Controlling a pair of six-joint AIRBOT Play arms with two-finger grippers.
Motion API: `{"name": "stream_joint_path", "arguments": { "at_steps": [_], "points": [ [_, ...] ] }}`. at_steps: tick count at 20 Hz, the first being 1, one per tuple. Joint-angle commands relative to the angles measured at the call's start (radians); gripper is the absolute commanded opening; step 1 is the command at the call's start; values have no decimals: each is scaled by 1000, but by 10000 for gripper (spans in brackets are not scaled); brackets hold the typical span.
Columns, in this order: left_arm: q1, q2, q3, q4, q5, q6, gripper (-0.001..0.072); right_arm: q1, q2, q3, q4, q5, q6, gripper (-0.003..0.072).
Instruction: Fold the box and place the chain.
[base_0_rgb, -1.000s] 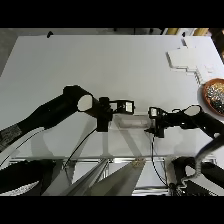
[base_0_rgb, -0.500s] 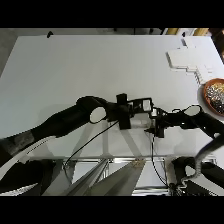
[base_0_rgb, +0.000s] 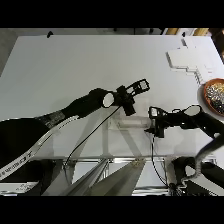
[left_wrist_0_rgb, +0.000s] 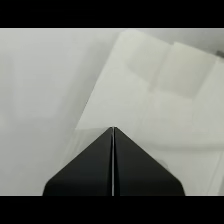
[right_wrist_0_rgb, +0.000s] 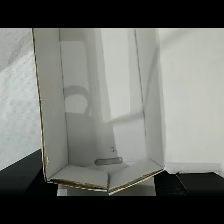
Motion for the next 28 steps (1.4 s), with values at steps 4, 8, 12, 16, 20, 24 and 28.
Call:
{"name": "stream_joint_path", "arguments": {
  "at_steps": [4, 8, 12, 16, 20, 24, 28],
  "points": [
    [14, 101, 12, 78, -214, -13, 6, 0, 0, 0, 0, 0, 0, 337],
    [8, 213, 11, 264, -528, -120, 6, 0, 0, 0, 0, 0, 0, 337],
    [9, 214, -14, 296, -610, -131, 6, 0, 0, 0, 0, 0, 0, 337],
    [10, 214, -121, 236, -542, 1, 4, 0, 0, 0, 0, 0, 0, 337],
    [33, 215, -230, 203, -519, 154, 6, 0, 0, 0, 0, 0, 0, 337],
    [68, 215, -278, 144, -446, 327, 11, 0, 0, 0, 0, 0, 0, 337],
    [79, 215, -278, 103, -339, 336, 221, 0, 0, 0, 0, 0, 0, 337]
  ]
}}
